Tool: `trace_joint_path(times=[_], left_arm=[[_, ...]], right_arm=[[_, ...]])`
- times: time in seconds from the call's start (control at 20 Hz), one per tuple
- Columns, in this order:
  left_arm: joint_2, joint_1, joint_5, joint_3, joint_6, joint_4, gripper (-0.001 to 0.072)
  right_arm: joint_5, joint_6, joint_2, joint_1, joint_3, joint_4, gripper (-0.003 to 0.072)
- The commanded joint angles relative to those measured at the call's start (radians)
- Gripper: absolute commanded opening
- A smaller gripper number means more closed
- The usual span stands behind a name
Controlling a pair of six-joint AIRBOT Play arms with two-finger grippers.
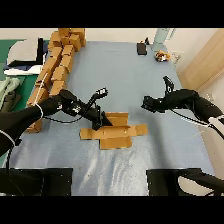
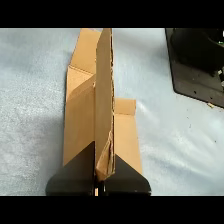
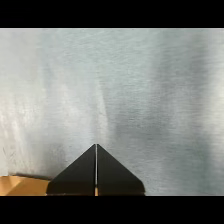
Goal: Fold the box.
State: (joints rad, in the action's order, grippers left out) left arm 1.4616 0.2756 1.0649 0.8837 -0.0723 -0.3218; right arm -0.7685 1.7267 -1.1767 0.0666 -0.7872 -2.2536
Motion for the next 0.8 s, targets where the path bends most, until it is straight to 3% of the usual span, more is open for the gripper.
trace_joint_path(times=[0.0, 0.1, 0.3, 0.75], left_arm=[[0.019, 0.003, -0.002, -0.004, -0.037, -0.008, 0.0011], [0.020, 0.003, 0.014, -0.001, -0.032, -0.005, 0.0011], [0.020, -0.034, 0.163, 0.034, -0.005, 0.036, 0.0011], [0.063, -0.057, 0.122, 0.033, 0.021, 0.031, 0.0012]], right_arm=[[0.014, -0.002, 0.001, 0.014, -0.001, -0.008, 0.0006], [0.027, -0.002, 0.000, 0.027, -0.001, -0.005, 0.0006], [0.031, -0.002, 0.000, 0.028, -0.001, 0.003, 0.0005], [0.057, 0.001, 0.000, 0.028, -0.001, 0.003, 0.0005]])
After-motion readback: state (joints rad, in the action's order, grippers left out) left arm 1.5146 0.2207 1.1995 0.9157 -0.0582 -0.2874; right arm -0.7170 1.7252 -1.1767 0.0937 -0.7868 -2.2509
